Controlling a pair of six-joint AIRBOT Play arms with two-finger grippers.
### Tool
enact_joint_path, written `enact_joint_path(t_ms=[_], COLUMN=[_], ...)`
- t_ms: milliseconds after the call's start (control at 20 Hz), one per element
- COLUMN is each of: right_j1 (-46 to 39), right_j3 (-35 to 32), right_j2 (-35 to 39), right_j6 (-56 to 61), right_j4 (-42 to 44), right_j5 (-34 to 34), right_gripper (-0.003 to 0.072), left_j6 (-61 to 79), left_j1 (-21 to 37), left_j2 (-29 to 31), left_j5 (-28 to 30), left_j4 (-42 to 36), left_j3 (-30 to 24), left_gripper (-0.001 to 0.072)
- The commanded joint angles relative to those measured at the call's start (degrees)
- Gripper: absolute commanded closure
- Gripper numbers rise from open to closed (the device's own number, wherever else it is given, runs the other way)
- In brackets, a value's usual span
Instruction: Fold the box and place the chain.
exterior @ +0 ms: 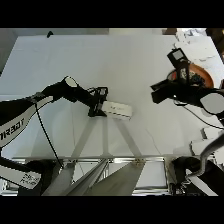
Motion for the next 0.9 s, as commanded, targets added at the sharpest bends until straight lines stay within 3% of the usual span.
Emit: enact_joint_path(t_ms=[0,200,500,550,650,850], right_j1=[-8.09,-14.43,-15.43,-15.43,-15.43,-15.43], right_j3=[0.04,0.04,0.04,0.04,0.04,0.04], right_j2=[1.64,1.64,1.64,1.64,1.64,1.64], right_j6=[5.51,5.53,5.75,5.75,5.73,5.75], right_j4=[-14.1,-14.08,-13.68,-13.4,-12.72,-11.61], right_j5=[9.27,12.79,12.83,12.83,12.79,12.79], right_gripper=[0.0676,0.0676,0.0676,0.0676,0.0676,0.0676], left_j6=[0.0,0.0,0.04,0.02,-0.02,-2.29], left_j1=[-0.02,-0.02,-0.02,-0.04,-0.02,-0.11], left_j2=[0.04,0.04,0.04,0.04,0.52,6.01], left_j5=[0.0,0.02,0.11,0.39,0.46,4.76], left_j4=[0.04,0.02,0.02,0.02,0.04,0.04], left_j3=[0.04,0.04,0.04,0.04,0.04,0.04], left_gripper=[0.0617,0.0617,0.0624,0.0707,0.0704,0.0705])
